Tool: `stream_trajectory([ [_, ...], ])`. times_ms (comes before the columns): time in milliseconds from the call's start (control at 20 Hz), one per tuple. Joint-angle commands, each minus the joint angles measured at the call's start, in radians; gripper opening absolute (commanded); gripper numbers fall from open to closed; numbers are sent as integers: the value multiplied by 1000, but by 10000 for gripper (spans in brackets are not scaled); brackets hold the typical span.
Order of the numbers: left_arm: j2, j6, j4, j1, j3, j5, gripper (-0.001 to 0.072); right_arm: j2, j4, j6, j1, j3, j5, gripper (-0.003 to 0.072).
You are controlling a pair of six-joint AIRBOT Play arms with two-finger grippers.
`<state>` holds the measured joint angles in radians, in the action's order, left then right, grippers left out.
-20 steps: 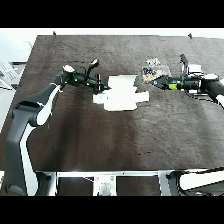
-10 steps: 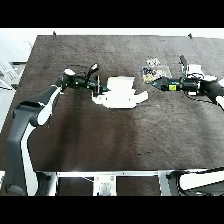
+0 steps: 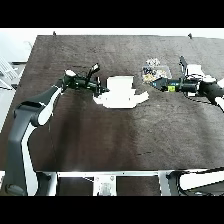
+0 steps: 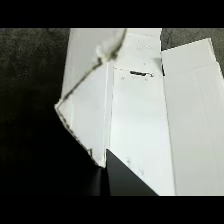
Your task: Fold the box and place the chain.
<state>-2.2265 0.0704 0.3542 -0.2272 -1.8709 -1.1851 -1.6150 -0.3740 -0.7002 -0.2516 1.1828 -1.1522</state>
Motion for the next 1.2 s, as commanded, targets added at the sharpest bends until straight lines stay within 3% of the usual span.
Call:
stream_trajectory([
  [0,-1,-35,20,0,0,-29,18,0,1,8,1,0,0,238],
  [200,-1,124,17,0,0,-100,15,0,1,25,1,-1,-1,238],
  [550,-1,167,12,0,0,-87,16,2,17,49,1,-15,-1,237],
  [850,-7,167,11,0,0,-81,16,19,87,240,0,-66,-4,237],
  [1150,-18,175,-2,0,0,-82,19,93,101,506,1,-128,-119,235],
])
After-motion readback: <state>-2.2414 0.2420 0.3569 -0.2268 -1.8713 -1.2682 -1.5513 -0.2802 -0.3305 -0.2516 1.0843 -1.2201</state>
